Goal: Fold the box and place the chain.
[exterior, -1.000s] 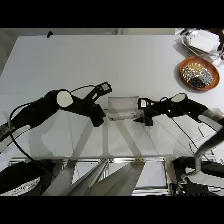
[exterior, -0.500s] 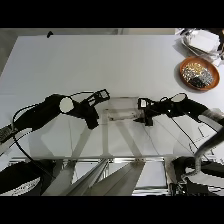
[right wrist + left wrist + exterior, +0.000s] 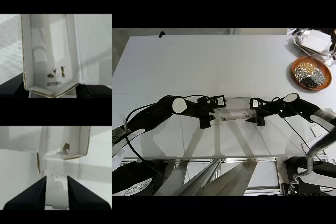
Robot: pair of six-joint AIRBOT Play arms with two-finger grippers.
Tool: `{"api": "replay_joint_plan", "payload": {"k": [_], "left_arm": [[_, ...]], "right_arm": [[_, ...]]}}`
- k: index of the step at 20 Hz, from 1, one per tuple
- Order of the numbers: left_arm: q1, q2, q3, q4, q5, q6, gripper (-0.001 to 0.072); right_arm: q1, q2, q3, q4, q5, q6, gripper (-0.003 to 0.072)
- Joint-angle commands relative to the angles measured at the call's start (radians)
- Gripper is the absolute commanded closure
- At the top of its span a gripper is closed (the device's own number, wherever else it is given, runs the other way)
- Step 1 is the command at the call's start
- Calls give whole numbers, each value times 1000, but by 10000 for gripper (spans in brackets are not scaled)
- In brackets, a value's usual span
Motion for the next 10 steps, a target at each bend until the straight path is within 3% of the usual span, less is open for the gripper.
{"api": "replay_joint_plan", "payload": {"k": [1,5,10], "left_arm": [[-1,-1,0,25,14,95,414],[0,-1,0,81,14,96,307],[-6,-50,0,65,62,101,293]], "right_arm": [[0,0,0,0,0,0,251],[0,0,0,0,0,0,251],[0,0,0,0,0,0,251]]}}
